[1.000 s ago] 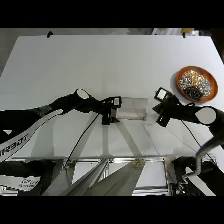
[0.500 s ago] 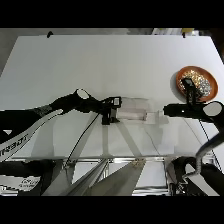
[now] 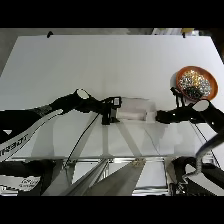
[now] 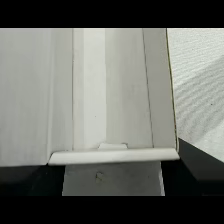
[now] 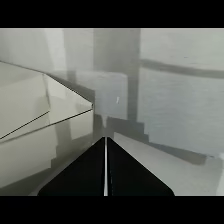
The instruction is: Fold the box and place the chain.
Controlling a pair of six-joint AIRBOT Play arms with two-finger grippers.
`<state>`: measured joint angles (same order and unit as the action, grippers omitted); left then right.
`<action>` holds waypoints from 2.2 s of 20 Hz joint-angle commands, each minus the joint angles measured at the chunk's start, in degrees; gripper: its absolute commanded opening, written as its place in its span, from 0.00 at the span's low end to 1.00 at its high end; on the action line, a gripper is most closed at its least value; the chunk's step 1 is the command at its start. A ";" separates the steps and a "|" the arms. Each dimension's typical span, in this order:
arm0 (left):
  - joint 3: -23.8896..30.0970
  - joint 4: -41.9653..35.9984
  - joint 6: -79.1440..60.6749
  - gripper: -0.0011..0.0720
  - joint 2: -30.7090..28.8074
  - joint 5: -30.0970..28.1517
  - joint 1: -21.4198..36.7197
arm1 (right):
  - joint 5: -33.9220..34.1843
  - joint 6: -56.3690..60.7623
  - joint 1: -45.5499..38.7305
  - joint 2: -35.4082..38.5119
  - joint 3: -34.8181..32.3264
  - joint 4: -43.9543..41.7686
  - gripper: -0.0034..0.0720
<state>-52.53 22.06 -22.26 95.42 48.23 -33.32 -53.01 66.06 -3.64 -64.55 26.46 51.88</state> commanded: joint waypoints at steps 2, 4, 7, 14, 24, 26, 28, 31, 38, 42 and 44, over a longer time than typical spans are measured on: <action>0.00 0.00 -0.02 0.38 -0.02 -0.02 0.02 | -2.38 -4.24 0.37 -0.57 -0.02 -5.14 0.07; 0.00 0.00 0.00 0.38 -0.02 -0.02 0.02 | -3.80 -6.67 0.37 0.74 -0.02 -7.15 0.10; 0.00 0.00 0.00 0.38 -0.02 -0.02 0.02 | -4.50 -8.24 0.37 5.05 -0.02 -8.79 0.23; 0.00 0.00 0.00 0.38 -0.02 -0.02 0.02 | -2.84 -10.36 5.16 8.39 -0.02 -13.29 0.32; 0.00 0.00 0.00 0.38 -0.02 -0.02 0.02 | 6.40 5.75 14.88 7.96 1.97 -2.27 0.50; 0.00 0.00 0.00 0.38 -0.02 -0.02 0.02 | 6.21 13.66 18.38 6.80 4.74 5.07 0.50; 0.00 0.00 -0.02 0.38 -0.02 -0.02 0.02 | 5.16 25.18 22.16 5.11 7.32 14.19 0.50; 0.00 0.00 0.00 0.38 -0.02 -0.02 0.02 | 2.82 35.65 27.06 1.68 11.45 22.01 0.50; 0.00 0.00 0.00 0.38 -0.02 0.00 0.02 | -7.21 53.51 34.38 -8.15 21.03 36.11 0.50; 0.00 0.00 0.00 0.38 -0.02 -0.02 0.02 | -7.65 55.71 36.22 -11.39 23.19 36.85 0.50; 0.00 0.00 0.00 0.38 -0.02 0.00 0.02 | -8.07 56.78 36.30 -12.28 23.19 37.44 0.50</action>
<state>-52.53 22.04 -22.24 95.42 48.23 -33.32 -59.70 119.83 31.79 -74.98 48.69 87.31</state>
